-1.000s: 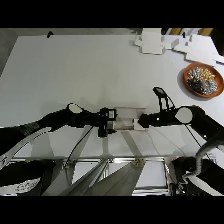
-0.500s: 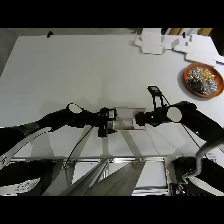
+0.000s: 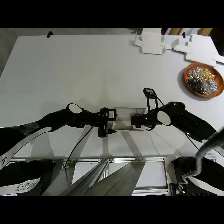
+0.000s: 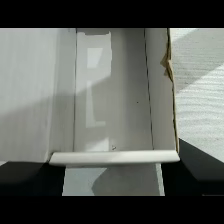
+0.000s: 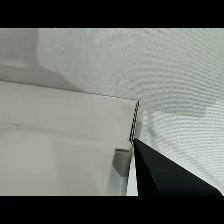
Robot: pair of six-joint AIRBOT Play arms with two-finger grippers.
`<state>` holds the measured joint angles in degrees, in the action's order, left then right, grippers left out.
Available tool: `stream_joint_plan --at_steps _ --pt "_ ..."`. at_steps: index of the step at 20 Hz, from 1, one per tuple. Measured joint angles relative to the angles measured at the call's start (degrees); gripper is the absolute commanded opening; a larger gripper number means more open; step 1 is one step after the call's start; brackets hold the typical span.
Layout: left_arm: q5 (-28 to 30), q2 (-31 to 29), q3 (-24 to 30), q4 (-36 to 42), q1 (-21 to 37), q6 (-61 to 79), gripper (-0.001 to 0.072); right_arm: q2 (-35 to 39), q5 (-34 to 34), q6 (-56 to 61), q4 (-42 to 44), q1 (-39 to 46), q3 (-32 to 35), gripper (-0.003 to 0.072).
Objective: Fold the box and place the chain.
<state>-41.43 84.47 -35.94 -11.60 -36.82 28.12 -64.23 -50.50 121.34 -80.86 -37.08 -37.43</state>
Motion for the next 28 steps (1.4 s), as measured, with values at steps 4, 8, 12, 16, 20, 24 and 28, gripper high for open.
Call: stream_joint_plan --at_steps 4,8,12,16,20,24,28 --pt "0.02 0.0 0.0 0.02 0.0 0.0 0.0011 -3.52 -1.99 3.48 -2.56 -1.68 -2.47 0.0283" --pt "0.02 0.0 0.02 0.02 0.0 0.0 0.0011 -6.12 -4.02 6.25 -4.37 -2.51 -4.63 0.0222" --pt "0.04 0.0 0.02 0.0 0.0 0.0 0.0011 -7.28 -5.81 7.32 -5.62 -2.73 -5.31 0.0035" --pt "0.04 0.0 0.02 0.0 0.0 -0.02 0.0011 -8.07 -6.82 7.8 -5.7 -2.82 -5.55 0.0069" --pt "0.22 0.0 0.0 0.24 0.0 0.02 0.0011 -8.5 -7.04 7.89 -4.7 -2.86 -5.49 0.0269" --pt "0.09 0.0 0.0 0.15 0.0 -0.02 0.0011 -8.5 -7.69 10.43 -5.55 -2.86 -5.49 0.0245" --pt "0.04 0.0 0.0 0.07 0.0 -0.02 0.0011 -9.22 -8.55 11.74 -6.88 -2.86 -5.49 0.0045"
